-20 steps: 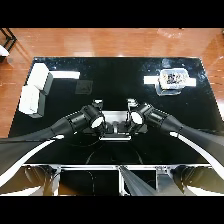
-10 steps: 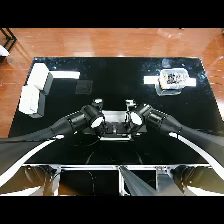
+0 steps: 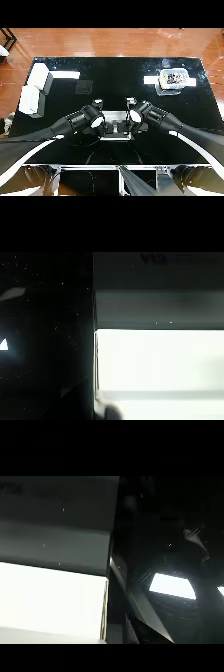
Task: Fold the box and place the chain.
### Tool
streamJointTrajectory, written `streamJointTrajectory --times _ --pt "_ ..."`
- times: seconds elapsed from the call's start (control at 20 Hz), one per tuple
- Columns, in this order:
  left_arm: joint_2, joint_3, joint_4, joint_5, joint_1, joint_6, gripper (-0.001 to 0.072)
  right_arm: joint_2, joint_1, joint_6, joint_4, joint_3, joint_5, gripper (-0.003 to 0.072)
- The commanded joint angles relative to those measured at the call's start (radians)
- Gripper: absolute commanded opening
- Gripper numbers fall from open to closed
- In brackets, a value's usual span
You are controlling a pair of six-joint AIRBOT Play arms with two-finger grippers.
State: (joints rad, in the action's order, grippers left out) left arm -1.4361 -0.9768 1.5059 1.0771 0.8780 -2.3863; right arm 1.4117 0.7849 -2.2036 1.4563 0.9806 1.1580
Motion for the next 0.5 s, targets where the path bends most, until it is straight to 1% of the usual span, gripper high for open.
streamJointTrajectory --times 0.0,0.05,0.3,0.35,0.45 --pt "0.000 0.000 0.001 -0.002 0.000 0.000 0.0024 0.000 0.000 -0.008 0.008 0.004 0.023 0.0329" --pt "0.000 0.000 0.001 -0.002 0.000 0.000 0.0024 0.002 0.000 -0.009 0.006 0.004 0.024 0.0296" --pt "0.000 0.000 0.000 -0.002 0.000 0.000 0.0024 0.028 0.000 -0.042 0.007 0.004 0.027 0.0294" --pt "0.000 0.000 0.000 -0.002 0.000 0.000 0.0024 0.028 0.000 -0.042 0.007 0.004 0.012 0.0192" --pt "0.000 0.000 0.000 -0.002 0.000 0.000 0.0024 0.029 0.002 -0.042 -0.006 0.004 -0.005 0.0185"
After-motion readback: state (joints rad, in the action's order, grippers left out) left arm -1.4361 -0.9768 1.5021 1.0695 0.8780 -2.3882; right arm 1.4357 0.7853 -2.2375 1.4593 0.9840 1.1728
